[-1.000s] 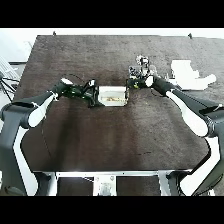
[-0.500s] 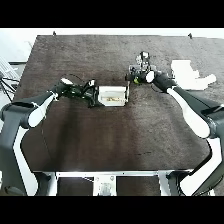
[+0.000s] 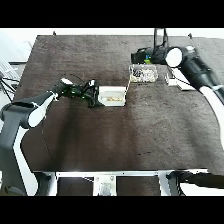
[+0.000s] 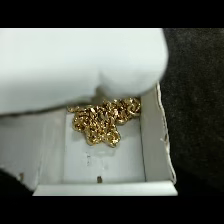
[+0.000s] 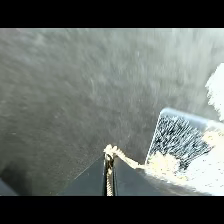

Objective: Fold the box and place the chain.

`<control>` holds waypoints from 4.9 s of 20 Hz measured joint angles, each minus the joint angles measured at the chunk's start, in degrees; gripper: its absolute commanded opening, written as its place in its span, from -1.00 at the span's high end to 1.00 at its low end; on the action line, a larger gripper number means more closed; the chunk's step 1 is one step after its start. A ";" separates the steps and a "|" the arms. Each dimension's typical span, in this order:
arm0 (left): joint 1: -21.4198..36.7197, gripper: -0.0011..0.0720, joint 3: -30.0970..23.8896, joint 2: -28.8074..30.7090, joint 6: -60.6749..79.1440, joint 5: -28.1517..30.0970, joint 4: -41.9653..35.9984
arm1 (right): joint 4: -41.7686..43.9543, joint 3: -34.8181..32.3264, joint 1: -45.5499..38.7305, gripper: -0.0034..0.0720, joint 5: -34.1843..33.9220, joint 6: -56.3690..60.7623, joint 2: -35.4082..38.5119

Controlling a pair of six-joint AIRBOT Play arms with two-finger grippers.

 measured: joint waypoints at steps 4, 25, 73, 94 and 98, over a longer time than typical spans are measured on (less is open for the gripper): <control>0.00 -0.49 0.00 0.00 0.00 0.00 0.00 | -4.28 0.00 3.89 0.89 3.19 0.00 8.52; 0.00 -0.48 0.00 0.00 0.02 0.00 0.00 | -6.36 -2.91 17.11 0.88 21.70 2.73 22.12; 0.00 -0.48 0.00 0.00 0.00 -0.02 0.02 | 1.68 -9.99 12.57 0.88 -3.85 6.29 10.60; 0.00 -0.48 0.00 0.00 0.00 -0.02 0.00 | 1.73 -9.99 15.32 0.88 6.27 7.10 10.19; 0.00 -0.49 0.00 0.00 0.00 -0.02 0.02 | 2.05 -9.99 16.11 0.88 4.28 6.91 7.74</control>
